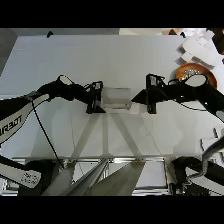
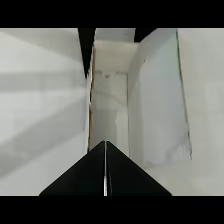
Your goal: Fold the box and place the chain.
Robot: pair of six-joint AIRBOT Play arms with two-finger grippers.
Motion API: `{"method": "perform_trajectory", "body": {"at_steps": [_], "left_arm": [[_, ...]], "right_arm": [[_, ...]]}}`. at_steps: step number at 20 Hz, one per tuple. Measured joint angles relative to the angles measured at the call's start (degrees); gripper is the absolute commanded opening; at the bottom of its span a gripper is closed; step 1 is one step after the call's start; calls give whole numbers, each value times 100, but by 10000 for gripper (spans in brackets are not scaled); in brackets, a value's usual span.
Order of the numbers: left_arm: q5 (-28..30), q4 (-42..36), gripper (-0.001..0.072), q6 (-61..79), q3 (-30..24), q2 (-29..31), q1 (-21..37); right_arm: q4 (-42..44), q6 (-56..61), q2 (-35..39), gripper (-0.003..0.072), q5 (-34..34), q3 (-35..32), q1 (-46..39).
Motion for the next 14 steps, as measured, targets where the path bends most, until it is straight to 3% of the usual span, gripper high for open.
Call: {"method": "perform_trajectory", "body": {"at_steps": [6, 14], "left_arm": [[0, 0, 211, -2, 0, 0, 0], [2, -2, 211, -2, 0, 0, 0]], "right_arm": [[850, 136, -1128, 7, 155, 466, -11], [984, 494, -2459, 7, 111, 1366, -20]]}}
